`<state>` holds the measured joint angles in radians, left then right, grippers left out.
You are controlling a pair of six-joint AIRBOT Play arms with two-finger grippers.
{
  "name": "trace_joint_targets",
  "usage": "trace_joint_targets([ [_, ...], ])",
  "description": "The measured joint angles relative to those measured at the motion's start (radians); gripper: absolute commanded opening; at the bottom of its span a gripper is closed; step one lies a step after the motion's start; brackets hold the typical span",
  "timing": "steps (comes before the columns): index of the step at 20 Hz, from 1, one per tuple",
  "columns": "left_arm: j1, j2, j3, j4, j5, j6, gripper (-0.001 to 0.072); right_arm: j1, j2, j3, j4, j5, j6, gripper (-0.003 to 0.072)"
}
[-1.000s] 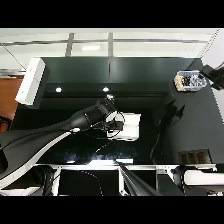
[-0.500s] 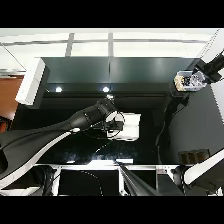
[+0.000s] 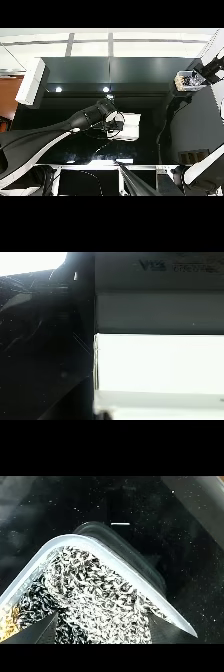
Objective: Fold the box and place the chain.
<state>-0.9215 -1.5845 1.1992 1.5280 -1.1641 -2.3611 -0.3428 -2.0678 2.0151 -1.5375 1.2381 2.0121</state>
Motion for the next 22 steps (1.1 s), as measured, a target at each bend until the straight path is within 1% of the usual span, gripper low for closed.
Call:
trace_joint_targets([
  [1, 0.0, 0.0, 0.0, 0.0, 0.0, 0.0, 0.0025, 0.0, -0.005, 0.001, -0.003, -0.003, 0.0, 0.0541],
  [2, 0.0, 0.0, 0.0, 0.0, 0.0, 0.0, 0.0025, 0.0, -0.01, 0.001, -0.004, -0.004, -0.001, 0.0493],
  [3, 0.0, 0.0, 0.0, 0.0, 0.0, 0.0, 0.0025, 0.0, -0.014, 0.001, -0.005, 0.0, 0.0, 0.0403],
  [4, 0.0, 0.0, 0.0, 0.0, 0.0, 0.0, 0.0025, 0.0, -0.018, 0.001, -0.002, -0.002, 0.0, 0.0255],
  [5, 0.0, 0.0, 0.0, 0.0, 0.0, 0.0, 0.0025, 0.0, -0.022, 0.001, 0.005, -0.003, 0.001, 0.0242],
  [6, 0.0, 0.0, 0.0, 0.0, 0.0, 0.0, 0.0025, 0.0, -0.022, 0.002, 0.012, -0.005, -0.001, 0.0133],
  [7, 0.0, 0.0, 0.0, 0.0, 0.0, 0.0, 0.0025, 0.0, -0.023, 0.002, 0.012, -0.001, -0.006, 0.0005],
  [10, 0.0, 0.0, 0.0, 0.0, 0.0, 0.0, 0.0025, 0.0, -0.016, 0.002, 0.023, 0.019, -0.043, 0.0006],
  [13, 0.0, 0.0, 0.0, 0.0, -0.001, 0.0, 0.0025, 0.0, 0.045, 0.002, 0.061, 0.022, -0.144, 0.0005],
  [16, 0.0, 0.0, 0.0, 0.0, 0.0, 0.0, 0.0025, 0.001, 0.155, 0.002, 0.079, 0.023, -0.237, 0.0004],
  [22, 0.0, 0.0, 0.0, 0.0, 0.0, 0.0, 0.0025, 0.006, 0.434, 0.002, 0.103, 0.021, -0.349, 0.0003],
])
